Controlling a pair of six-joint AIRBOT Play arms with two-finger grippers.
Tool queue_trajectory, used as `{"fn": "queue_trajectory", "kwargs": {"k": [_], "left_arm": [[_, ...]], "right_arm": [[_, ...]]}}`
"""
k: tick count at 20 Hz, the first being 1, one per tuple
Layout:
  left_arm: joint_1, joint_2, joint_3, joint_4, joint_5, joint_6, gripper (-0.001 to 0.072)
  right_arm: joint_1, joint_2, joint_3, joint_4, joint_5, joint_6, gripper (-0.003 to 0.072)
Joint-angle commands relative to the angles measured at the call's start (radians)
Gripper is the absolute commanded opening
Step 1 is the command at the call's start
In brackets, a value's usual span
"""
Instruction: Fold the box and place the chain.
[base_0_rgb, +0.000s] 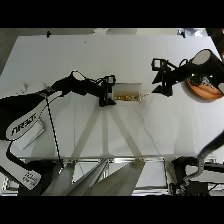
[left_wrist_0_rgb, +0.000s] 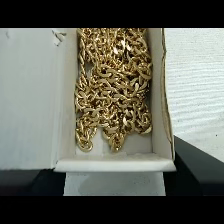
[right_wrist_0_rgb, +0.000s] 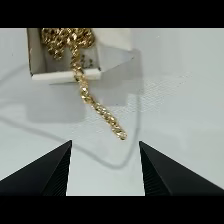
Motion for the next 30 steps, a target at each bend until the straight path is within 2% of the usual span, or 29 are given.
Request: {"fn": "queue_trajectory", "kwargs": {"k": [1,5,7,10,13,15,17,19,20,21,22,26,30], "left_arm": [[0.0,0.0,0.001,0.0,0.0,0.0,0.0284],[0.0,0.0,0.001,0.0,0.0,0.0,0.0284],[0.0,0.0,0.001,0.0,0.0,0.0,0.0284],[0.0,0.0,0.001,0.0,0.0,0.0,0.0284],[0.0,0.0,0.001,0.0,0.0,0.0,0.0284],[0.0,0.0,0.001,0.0,0.0,0.0,0.0284],[0.0,0.0,0.001,0.0,0.0,0.0,0.0284],[0.0,0.0,0.001,0.0,0.0,0.0,0.0284],[0.0,0.0,0.001,0.0,0.0,0.0,0.0284],[0.0,0.0,0.001,0.0,0.0,0.0,0.0284],[0.0,0.0,0.001,0.0,0.0,0.0,0.0284],[0.0,0.0,0.001,0.0,0.0,0.0,0.0284],[0.0,0.0,0.001,0.0,0.0,0.0,0.0284]], "right_arm": [[0.032,-0.097,0.0,-0.022,-0.018,-0.064,0.0478],[0.108,-0.163,0.0,-0.022,-0.139,-0.064,0.0477],[0.142,-0.177,0.0,-0.027,-0.174,-0.065,0.0453],[0.161,-0.193,0.0,-0.034,-0.182,-0.064,0.0453],[0.16,-0.198,0.0,-0.112,-0.17,-0.058,0.0451],[0.16,-0.199,0.0,-0.138,-0.172,-0.024,0.0364],[0.16,-0.199,0.0,-0.138,-0.177,-0.01,0.0326],[0.16,-0.199,0.0,-0.138,-0.176,-0.01,0.0177],[0.161,-0.199,0.0,-0.138,-0.17,-0.008,0.0163],[0.161,-0.199,0.0,-0.138,-0.164,-0.005,0.0116],[0.161,-0.199,0.0,-0.138,-0.149,-0.005,0.0008],[0.16,-0.182,0.0,-0.135,-0.089,0.062,0.0011],[0.16,-0.1,0.0,-0.132,-0.063,0.177,0.0011]]}}
